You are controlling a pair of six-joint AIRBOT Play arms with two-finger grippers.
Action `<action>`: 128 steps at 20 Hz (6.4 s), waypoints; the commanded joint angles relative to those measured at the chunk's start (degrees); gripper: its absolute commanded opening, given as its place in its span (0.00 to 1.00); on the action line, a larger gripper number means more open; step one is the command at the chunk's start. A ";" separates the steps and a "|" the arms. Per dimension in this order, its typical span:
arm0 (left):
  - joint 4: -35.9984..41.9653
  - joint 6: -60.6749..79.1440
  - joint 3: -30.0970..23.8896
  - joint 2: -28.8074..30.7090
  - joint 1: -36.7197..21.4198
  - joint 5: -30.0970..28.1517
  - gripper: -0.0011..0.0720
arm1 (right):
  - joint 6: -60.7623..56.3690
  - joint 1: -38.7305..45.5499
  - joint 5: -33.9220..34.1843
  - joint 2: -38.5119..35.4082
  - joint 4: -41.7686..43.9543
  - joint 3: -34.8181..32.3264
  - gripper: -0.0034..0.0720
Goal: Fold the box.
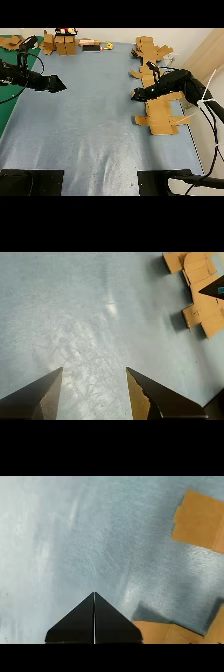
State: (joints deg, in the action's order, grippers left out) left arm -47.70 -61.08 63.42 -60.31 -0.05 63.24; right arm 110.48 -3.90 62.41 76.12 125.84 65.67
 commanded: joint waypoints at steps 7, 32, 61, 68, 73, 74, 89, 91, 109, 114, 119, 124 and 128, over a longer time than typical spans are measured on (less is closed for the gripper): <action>-0.31 -1.75 -0.04 -0.90 -0.04 -0.90 0.82 | -9.05 -0.07 -1.38 -0.07 -1.38 1.05 0.05; -1.62 -4.55 -0.04 -0.90 -0.02 -1.27 0.82 | 1.25 45.77 16.13 15.85 -21.68 11.61 0.66; -1.16 -5.95 -0.04 -0.90 -0.02 1.44 0.83 | 10.62 45.55 28.55 14.64 -9.97 11.39 0.43; -0.98 -5.99 -0.04 -0.90 -0.02 1.75 0.83 | 10.60 45.27 24.87 15.58 -9.03 8.11 0.43; 0.55 -6.03 -0.02 -1.16 -0.02 1.68 0.83 | 12.44 40.52 24.92 16.31 -6.03 8.13 0.21; 0.61 -6.08 -0.04 -1.22 -0.02 1.75 0.83 | 12.37 39.12 25.44 16.28 -6.03 8.20 0.09; 2.93 -9.22 -0.04 -3.15 -0.02 6.27 0.82 | -7.30 21.33 28.98 -7.32 5.35 3.85 0.05; 2.91 -9.01 -0.04 -3.61 -0.02 6.67 0.82 | -11.50 17.46 25.94 -7.78 7.30 1.49 0.05; 3.02 -1.40 -5.40 -6.78 -0.02 4.83 0.82 | -15.26 -1.57 2.99 -6.56 12.79 -22.12 0.05; 4.52 2.34 -5.42 -6.78 0.09 5.99 0.82 | -5.68 -1.57 -2.84 -6.45 11.89 -26.29 0.05; 7.91 3.98 -7.15 -7.34 0.09 6.16 0.82 | 3.87 -2.08 -5.84 -6.43 12.81 -29.03 0.05; 12.04 7.54 -7.21 -14.34 0.09 6.47 0.82 | 16.72 -7.67 -9.44 -7.91 15.30 -29.68 0.05; 13.42 9.73 -7.23 -21.11 0.07 9.20 0.82 | 18.12 -12.68 -16.57 -11.34 12.39 -33.20 0.05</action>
State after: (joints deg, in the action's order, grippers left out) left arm -35.79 -53.21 56.23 -77.34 0.05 70.59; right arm 125.64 -13.34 51.09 66.74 140.09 34.50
